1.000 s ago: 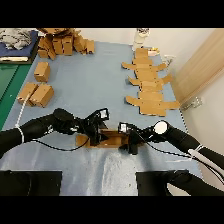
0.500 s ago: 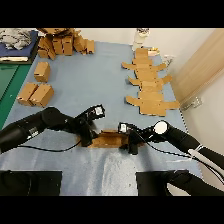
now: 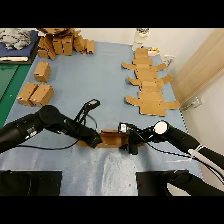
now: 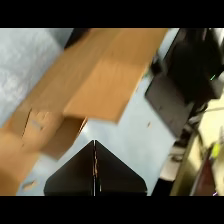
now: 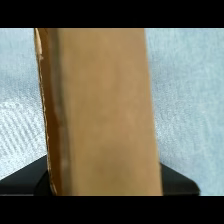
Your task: Fold the box.
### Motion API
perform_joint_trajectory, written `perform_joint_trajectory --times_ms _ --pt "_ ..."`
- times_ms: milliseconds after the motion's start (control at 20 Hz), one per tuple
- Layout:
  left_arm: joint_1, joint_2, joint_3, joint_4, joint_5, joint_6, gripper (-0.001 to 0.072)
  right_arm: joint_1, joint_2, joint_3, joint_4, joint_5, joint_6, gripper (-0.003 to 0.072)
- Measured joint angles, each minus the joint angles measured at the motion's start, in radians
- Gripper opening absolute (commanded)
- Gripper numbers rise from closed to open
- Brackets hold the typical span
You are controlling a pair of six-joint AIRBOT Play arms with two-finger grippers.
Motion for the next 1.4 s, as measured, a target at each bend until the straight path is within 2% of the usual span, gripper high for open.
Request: perform_joint_trajectory --times_ms 150,400,800,1400 --pt "0.001 -0.092 0.062 -0.108 0.05 0.022 0.0009 0.0 0.0 0.0 0.0 0.0 0.0 0.0514" --pt "0.034 -0.211 0.138 -0.17 0.125 0.031 0.0009 0.0 0.0 0.0 0.0 0.0 0.0 0.0513" --pt "0.085 -0.357 0.159 -0.16 0.061 -0.103 0.0008 0.0 0.0 0.0 0.0 0.001 0.0 0.0514" --pt "0.089 -0.414 0.166 -0.071 -0.004 -0.262 0.0009 0.0 0.0 0.0 0.0 0.005 -0.001 0.0514"
